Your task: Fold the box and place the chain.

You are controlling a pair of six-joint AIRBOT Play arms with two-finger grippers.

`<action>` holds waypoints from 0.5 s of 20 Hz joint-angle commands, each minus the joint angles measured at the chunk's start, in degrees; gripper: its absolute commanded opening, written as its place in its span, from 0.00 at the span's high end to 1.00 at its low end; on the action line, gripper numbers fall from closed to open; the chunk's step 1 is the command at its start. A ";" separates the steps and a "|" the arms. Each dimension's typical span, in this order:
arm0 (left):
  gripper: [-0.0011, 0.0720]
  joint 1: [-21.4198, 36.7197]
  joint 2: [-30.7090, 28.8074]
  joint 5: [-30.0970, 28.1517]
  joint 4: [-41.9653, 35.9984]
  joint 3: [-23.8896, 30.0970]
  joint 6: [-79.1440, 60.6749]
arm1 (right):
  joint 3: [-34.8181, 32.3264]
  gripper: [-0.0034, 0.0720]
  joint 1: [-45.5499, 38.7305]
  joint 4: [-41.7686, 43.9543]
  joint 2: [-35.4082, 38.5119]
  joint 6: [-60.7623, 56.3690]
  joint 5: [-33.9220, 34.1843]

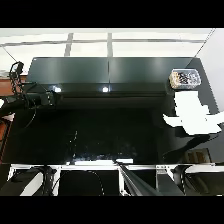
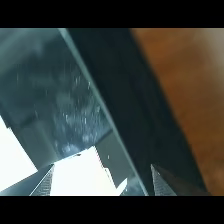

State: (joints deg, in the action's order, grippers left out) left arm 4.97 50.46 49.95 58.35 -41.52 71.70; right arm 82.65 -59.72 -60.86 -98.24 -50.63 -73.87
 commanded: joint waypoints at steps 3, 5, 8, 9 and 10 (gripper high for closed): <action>0.02 0.02 0.98 1.60 -0.52 -0.02 0.72 | 2.10 0.01 1.99 -2.80 -4.90 5.25 -6.86; 0.02 0.04 0.98 1.64 -0.52 -0.02 0.72 | 2.10 0.49 3.08 -1.84 -4.50 6.99 -6.51; 0.02 0.04 0.98 1.75 -0.55 -0.02 0.72 | 2.10 0.94 5.05 -0.55 -3.72 7.67 -8.11; 0.02 0.04 0.98 1.77 -0.55 -0.02 0.72 | 2.08 0.94 5.77 -0.50 -2.80 7.63 -8.44; 0.02 0.04 0.98 1.77 -0.55 -0.02 0.72 | 1.92 0.94 6.51 -0.20 -1.42 7.58 -8.37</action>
